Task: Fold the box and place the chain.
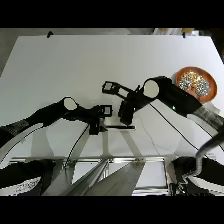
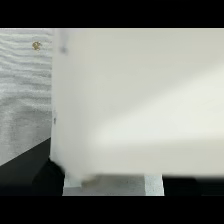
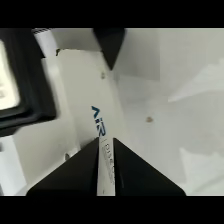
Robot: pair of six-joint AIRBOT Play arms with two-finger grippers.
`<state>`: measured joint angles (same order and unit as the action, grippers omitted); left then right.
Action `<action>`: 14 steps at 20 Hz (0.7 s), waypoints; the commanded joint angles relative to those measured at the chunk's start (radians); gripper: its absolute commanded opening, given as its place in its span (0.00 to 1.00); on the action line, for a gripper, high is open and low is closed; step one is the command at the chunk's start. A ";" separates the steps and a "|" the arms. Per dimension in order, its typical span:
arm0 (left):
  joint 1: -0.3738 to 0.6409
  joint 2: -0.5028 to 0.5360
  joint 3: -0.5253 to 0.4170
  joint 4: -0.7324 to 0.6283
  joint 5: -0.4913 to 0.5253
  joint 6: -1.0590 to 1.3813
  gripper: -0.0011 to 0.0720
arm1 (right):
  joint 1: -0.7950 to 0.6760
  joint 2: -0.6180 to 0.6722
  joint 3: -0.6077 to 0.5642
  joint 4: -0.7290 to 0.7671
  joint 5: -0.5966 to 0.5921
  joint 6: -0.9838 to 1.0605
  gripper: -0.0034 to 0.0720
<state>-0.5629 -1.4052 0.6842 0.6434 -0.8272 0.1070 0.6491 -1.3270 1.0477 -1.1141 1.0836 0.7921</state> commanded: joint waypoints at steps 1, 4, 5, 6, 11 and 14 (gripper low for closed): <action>0.000 0.000 0.000 0.000 0.000 0.000 0.16 | 0.038 0.029 -0.047 0.001 -0.012 -0.038 0.22; 0.000 0.000 0.000 0.000 0.000 0.000 0.16 | 0.061 0.031 -0.053 -0.002 -0.013 -0.042 0.29; 0.000 0.000 0.000 0.000 0.000 0.000 0.16 | 0.067 0.033 -0.053 -0.005 -0.014 -0.042 0.33; 0.000 0.000 0.000 0.000 0.000 0.000 0.16 | 0.069 0.038 -0.053 -0.008 -0.015 -0.043 0.35; 0.000 0.000 0.000 0.000 0.000 0.000 0.16 | 0.082 0.076 -0.053 -0.011 -0.013 -0.055 0.35; 0.000 0.000 0.000 0.000 0.000 0.000 0.16 | 0.108 0.076 -0.061 -0.016 -0.057 -0.093 0.39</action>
<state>-0.5629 -1.4052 0.6842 0.6434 -0.8272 0.1070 0.7383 -1.2579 0.9924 -1.1259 1.0626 0.7280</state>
